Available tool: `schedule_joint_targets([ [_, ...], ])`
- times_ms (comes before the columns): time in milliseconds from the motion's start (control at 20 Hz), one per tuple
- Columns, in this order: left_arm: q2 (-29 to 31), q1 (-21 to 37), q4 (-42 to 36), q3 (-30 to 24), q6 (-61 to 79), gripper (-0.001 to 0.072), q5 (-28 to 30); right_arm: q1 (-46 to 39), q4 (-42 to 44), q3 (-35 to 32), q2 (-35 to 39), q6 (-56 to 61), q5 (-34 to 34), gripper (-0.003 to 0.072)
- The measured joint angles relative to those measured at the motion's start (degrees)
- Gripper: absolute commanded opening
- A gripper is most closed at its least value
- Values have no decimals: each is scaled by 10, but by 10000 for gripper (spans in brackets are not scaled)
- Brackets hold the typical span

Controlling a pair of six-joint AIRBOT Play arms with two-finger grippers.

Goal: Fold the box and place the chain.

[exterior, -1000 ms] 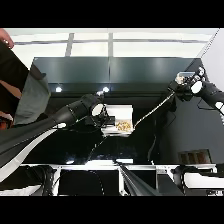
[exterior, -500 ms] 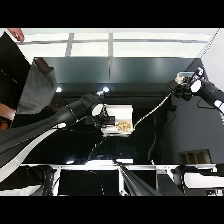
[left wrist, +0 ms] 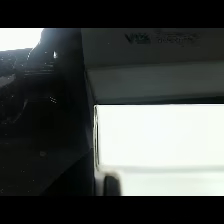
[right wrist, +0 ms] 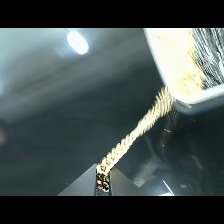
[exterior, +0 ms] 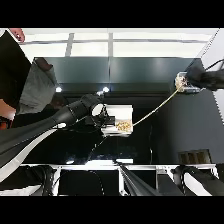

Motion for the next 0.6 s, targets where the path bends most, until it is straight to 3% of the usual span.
schedule_joint_targets([
  [200,0,0,0,0,0,29,-1,0,103,51,110,-60,49,19],
  [450,0,0,0,0,0,28,-13,1,287,98,145,-140,129,19],
  [600,0,0,0,0,0,28,-16,9,351,106,150,-166,158,19],
])
